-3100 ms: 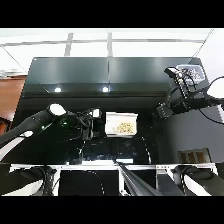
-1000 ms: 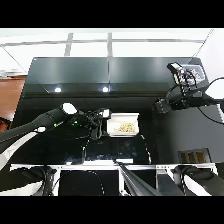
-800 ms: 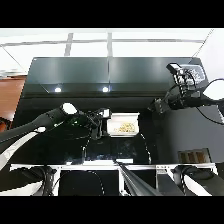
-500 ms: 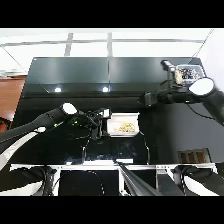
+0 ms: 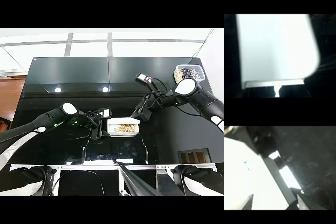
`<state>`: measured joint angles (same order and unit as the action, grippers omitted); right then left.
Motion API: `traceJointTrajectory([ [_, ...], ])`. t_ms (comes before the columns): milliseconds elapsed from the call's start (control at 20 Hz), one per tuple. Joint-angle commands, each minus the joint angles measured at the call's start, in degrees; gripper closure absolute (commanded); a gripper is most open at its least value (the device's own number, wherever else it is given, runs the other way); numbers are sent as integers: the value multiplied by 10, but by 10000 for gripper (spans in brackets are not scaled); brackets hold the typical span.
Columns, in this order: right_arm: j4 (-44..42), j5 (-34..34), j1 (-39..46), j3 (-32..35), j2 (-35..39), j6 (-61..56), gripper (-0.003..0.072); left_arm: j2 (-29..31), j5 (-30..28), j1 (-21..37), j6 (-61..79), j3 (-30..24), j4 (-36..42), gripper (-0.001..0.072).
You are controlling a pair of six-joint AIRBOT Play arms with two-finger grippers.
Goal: Fold the box and place the chain.
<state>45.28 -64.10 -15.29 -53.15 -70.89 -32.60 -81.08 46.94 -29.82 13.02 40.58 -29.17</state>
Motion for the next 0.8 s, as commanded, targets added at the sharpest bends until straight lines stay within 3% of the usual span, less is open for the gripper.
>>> traceJointTrajectory([
  [0, 13, -36, -13, 3, -2, 88, 53, 0, 0, 0, 0, 0, 0, 370],
  [500, 19, -54, -59, 14, -2, 127, 53, 0, 1, 0, 0, 0, 0, 370],
  [750, 48, -25, -60, 15, -2, 127, 53, 0, 2, 0, 0, 0, 0, 370],
])
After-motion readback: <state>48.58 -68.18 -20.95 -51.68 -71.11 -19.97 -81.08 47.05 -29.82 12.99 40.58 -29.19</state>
